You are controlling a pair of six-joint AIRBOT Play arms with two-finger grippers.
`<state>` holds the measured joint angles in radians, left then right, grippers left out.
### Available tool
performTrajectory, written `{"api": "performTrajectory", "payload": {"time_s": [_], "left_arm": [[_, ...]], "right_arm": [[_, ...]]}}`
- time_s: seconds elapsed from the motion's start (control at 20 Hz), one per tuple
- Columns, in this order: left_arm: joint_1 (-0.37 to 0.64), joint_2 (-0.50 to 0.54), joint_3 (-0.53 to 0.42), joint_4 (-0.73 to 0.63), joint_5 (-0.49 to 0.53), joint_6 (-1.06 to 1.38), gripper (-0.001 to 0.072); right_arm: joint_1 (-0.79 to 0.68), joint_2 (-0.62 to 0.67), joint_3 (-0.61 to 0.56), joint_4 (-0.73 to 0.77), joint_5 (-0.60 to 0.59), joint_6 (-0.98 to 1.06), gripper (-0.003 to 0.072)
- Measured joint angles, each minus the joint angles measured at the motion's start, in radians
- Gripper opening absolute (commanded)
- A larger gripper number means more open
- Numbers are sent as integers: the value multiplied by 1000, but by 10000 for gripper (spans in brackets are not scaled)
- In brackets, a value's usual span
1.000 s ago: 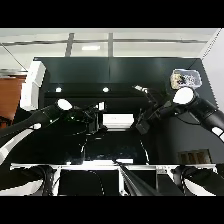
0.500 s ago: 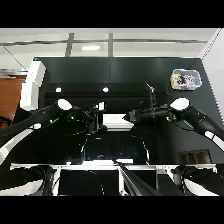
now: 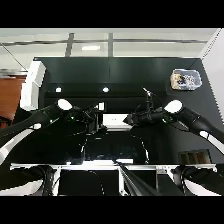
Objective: Fold the box and place the chain.
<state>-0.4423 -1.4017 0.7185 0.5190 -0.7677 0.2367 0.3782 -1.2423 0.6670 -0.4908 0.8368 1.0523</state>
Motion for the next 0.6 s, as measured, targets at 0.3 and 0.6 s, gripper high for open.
{"api": "performTrajectory", "payload": {"time_s": [0.3, 0.6], "left_arm": [[0, 0, 0, -4, 0, -1, 294], [0, 0, 0, -16, -1, -4, 295]], "right_arm": [[3, -2, 0, -32, -10, 12, 20], [-19, 20, 35, -67, 46, 19, 20]]}}
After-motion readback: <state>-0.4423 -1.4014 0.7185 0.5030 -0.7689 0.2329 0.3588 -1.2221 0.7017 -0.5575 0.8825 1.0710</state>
